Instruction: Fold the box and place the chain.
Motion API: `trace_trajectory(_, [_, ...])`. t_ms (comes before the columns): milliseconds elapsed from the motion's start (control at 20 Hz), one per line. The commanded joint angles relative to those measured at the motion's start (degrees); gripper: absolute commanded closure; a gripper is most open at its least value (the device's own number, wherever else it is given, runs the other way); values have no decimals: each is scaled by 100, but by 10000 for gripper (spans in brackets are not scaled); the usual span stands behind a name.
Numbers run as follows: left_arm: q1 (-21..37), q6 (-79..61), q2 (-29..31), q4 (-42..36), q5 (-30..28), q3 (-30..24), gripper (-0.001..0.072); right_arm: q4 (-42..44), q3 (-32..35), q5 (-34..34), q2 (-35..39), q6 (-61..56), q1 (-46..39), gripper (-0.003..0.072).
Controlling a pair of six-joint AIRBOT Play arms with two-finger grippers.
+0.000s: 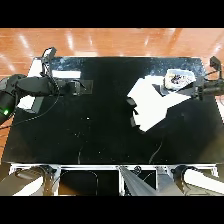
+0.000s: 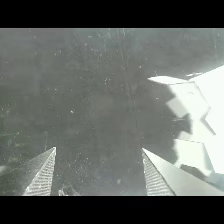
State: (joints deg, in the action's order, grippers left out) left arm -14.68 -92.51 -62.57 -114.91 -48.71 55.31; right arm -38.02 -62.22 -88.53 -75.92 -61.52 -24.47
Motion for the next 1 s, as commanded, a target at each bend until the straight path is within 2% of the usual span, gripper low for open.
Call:
trace_trajectory(0, [0, -4, -48, 2, -57, 0, 95, 461, 1056, 1287, 638, -24, 557, 659])
trace_trajectory(100, [-2, -2, -157, -4, -109, -2, 95, 741, 1943, 2221, 1014, -33, 885, 659])
trace_trajectory(250, [-4, -2, -374, -26, -337, -22, 95, 1010, 2918, 2935, 1200, 76, 1620, 658])
trace_trajectory(500, [4, -37, -562, -83, -356, -48, 95, 1056, 3523, 4385, 1200, 72, 3311, 658])
trace_trajectory(650, [4, -52, -573, -85, -424, -48, 95, 997, 3532, 4607, 1200, 74, 3687, 658])
trace_trajectory(950, [0, -55, -590, -85, -575, -48, 95, 942, 3539, 4472, 1200, 70, 3735, 658])
